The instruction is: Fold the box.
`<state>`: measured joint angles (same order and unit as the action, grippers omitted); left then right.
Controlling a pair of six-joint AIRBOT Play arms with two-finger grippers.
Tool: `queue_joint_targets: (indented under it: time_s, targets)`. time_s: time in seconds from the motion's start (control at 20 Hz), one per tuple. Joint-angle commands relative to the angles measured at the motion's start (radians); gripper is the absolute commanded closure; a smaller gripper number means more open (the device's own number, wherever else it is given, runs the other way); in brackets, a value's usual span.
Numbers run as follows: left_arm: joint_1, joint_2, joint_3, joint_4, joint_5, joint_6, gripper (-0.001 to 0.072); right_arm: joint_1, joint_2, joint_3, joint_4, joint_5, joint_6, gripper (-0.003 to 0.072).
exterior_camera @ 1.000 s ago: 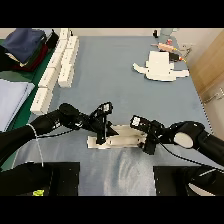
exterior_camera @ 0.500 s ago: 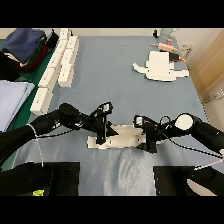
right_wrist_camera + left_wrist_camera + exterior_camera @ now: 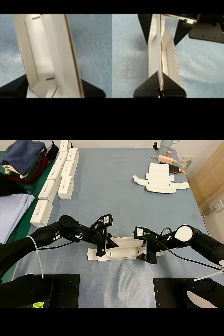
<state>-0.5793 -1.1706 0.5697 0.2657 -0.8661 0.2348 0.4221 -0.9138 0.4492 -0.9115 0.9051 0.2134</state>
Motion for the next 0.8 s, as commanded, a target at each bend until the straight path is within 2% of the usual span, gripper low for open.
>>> queue_joint_targets:
  time_s: [0.0, 0.2, 0.25, 0.3, 0.45, 0.75]
  targets:
    - [-0.001, 0.000, 0.001, 0.000, 0.000, 0.000, 0.0694, -0.001, -0.002, 0.000, -0.080, 0.023, 0.026, -0.0034]
    - [0.000, 0.000, 0.001, 0.000, 0.000, 0.000, 0.0694, -0.001, -0.002, -0.027, -0.075, 0.020, 0.016, -0.0021]
    - [-0.001, 0.000, 0.001, 0.000, 0.000, 0.000, 0.0694, -0.001, -0.002, -0.040, -0.058, 0.000, -0.005, -0.0018]
    - [-0.001, 0.000, 0.001, 0.000, 0.000, 0.000, 0.0694, -0.001, -0.001, -0.053, -0.030, -0.027, -0.035, 0.0017]
    - [-0.001, 0.000, 0.001, 0.000, 0.000, 0.000, 0.0694, -0.001, -0.001, -0.085, 0.065, -0.098, -0.162, 0.0017]
    - [-0.001, 0.000, 0.001, 0.000, 0.000, 0.000, 0.0694, -0.001, -0.001, -0.091, 0.090, -0.090, -0.196, 0.0018]
